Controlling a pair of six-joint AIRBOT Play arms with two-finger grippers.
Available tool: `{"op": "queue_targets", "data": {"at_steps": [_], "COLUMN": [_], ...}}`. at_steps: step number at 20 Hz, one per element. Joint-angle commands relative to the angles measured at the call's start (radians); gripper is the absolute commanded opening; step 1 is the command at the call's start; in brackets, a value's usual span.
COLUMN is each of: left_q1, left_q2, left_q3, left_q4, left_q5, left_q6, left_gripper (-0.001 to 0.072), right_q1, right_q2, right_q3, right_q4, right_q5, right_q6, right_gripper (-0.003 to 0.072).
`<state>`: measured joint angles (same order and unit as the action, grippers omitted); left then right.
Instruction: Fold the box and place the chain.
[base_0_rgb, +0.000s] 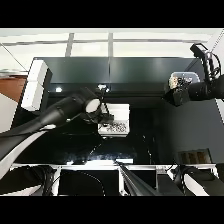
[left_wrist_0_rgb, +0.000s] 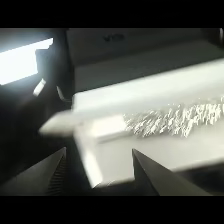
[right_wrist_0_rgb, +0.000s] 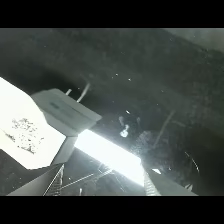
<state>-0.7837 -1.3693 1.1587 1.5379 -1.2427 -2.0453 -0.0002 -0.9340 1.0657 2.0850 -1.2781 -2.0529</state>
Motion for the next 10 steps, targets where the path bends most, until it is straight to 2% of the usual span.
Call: {"op": "queue_targets", "data": {"at_steps": [1,4,5,7,8,9,10], "left_q1": [0.053,0.238,0.315,0.467,0.531,0.574,0.600], "left_q2": [0.129,0.289,0.334,0.407,0.424,0.422,0.408], "left_q3": [-0.005,-0.100,-0.140,-0.248,-0.309,-0.359,-0.405], "left_q4": [0.124,0.106,0.059,-0.101,-0.257,-0.413,-0.544], "left_q5": [-0.115,-0.115,-0.086,0.053,0.134,0.174,0.196], "left_q6": [0.208,0.309,0.347,0.464,0.618,0.784,0.954], "left_gripper": [0.0490,0.0489,0.0489,0.0490,0.0536,0.0714,0.0712], "right_q1": [-0.008,-0.008,-0.008,-0.008,-0.008,-0.008,-0.008], "right_q2": [0.001,0.001,0.001,0.001,0.001,0.001,0.001], "right_q3": [0.001,0.001,0.001,0.001,0.001,0.001,0.001], "right_q4": [-0.020,-0.021,-0.021,-0.018,-0.014,-0.014,-0.015], "right_q5": [-0.006,-0.001,0.000,-0.001,-0.003,-0.002,-0.009], "right_q6": [0.000,-0.001,-0.001,0.000,0.009,0.024,0.038], "right_gripper": [0.0551,0.0551,0.0551,0.0551,0.0552,0.0557,0.0700]}}
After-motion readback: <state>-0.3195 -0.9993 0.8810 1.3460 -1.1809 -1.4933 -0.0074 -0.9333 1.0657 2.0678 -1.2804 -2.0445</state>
